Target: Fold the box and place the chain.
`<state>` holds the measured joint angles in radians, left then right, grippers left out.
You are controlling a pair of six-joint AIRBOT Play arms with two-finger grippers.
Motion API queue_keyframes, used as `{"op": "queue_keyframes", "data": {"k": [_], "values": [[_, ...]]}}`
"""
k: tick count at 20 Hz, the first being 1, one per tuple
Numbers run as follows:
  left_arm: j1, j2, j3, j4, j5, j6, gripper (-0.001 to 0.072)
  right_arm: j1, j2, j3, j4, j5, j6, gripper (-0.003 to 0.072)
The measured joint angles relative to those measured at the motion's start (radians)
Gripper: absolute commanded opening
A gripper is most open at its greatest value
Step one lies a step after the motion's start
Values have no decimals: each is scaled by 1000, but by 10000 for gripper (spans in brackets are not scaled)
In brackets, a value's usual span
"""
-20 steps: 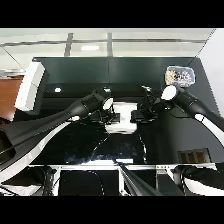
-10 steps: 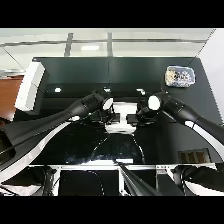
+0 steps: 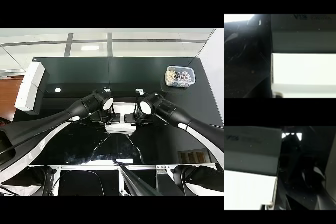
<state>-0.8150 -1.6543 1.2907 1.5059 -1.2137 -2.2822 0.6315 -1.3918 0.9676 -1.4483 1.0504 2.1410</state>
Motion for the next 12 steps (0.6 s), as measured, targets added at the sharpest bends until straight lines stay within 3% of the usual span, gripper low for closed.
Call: {"op": "queue_keyframes", "data": {"k": [4,5,7,10,11,12], "values": [[0,0,0,0,0,1,24,16,-29,29,-17,21,33,226],[0,0,0,1,0,1,24,18,-34,32,-19,23,37,61],[0,0,0,0,0,-1,24,22,-38,36,-21,29,60,15],[0,0,0,0,0,-2,24,23,-42,40,-20,36,58,48],[0,0,0,0,0,1,24,24,-42,40,-21,40,57,259],[0,0,0,1,0,2,24,24,-43,40,-20,53,56,270]]}}
